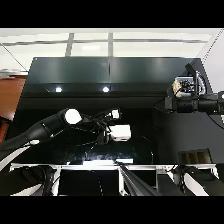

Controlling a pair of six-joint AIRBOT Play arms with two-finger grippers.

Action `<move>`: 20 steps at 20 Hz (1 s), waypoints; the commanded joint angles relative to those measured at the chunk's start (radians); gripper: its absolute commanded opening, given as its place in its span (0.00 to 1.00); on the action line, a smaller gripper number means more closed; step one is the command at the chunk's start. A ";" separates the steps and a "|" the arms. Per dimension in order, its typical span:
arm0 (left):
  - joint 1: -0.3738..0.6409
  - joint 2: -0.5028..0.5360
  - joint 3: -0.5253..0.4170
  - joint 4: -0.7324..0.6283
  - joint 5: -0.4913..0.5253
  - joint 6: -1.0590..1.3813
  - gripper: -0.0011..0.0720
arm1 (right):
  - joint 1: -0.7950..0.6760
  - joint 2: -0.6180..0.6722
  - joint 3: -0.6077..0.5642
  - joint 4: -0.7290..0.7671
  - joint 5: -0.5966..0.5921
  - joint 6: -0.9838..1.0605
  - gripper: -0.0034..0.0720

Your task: Fold the box and place the chain.

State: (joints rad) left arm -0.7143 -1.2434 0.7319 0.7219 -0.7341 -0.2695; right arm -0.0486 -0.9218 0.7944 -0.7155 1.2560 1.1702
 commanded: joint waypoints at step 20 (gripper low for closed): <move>-0.071 -0.093 0.000 0.107 0.086 -0.083 0.94 | 0.000 0.000 0.001 0.000 -0.010 0.000 0.07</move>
State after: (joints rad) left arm -0.7822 -1.3304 0.7315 0.8185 -0.6556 -0.3439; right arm -0.0486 -0.9218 0.7944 -0.7162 1.2484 1.1702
